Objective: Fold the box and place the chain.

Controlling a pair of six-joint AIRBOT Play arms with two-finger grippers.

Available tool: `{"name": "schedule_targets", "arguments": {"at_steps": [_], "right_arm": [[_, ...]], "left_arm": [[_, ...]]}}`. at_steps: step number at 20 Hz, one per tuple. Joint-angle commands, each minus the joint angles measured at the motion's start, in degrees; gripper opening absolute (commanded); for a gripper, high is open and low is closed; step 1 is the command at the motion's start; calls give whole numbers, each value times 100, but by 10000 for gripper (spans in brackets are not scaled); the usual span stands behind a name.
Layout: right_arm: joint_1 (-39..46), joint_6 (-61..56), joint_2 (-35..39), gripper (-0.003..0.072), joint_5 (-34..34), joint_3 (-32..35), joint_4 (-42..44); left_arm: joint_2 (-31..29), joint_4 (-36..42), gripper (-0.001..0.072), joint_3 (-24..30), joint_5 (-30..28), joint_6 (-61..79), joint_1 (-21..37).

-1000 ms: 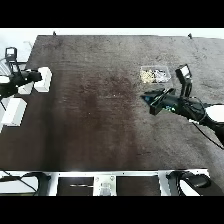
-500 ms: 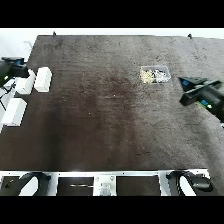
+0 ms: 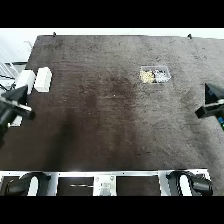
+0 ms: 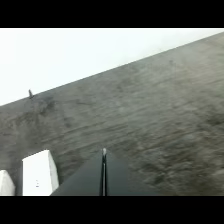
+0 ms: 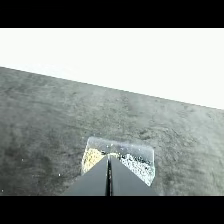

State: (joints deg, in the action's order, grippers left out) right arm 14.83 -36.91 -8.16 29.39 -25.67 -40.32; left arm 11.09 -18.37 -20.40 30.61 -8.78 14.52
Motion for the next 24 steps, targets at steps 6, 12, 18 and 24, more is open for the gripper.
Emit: {"name": "schedule_targets", "arguments": {"at_steps": [6,12,18,24], "right_arm": [[48,-1038,1805,6,-341,1838,-129],[-46,-1095,1803,9,-446,2188,-68],[-400,-1091,1805,10,-398,2199,-111],[-400,-1091,1805,10,-409,2199,-109]], "left_arm": [[-1071,-1438,12,560,896,-1488,4],[-1071,-1429,18,560,1058,-1484,4],[-1071,-1421,18,560,1078,-1495,4],[-1071,-1421,18,557,1071,-1495,4]]}}
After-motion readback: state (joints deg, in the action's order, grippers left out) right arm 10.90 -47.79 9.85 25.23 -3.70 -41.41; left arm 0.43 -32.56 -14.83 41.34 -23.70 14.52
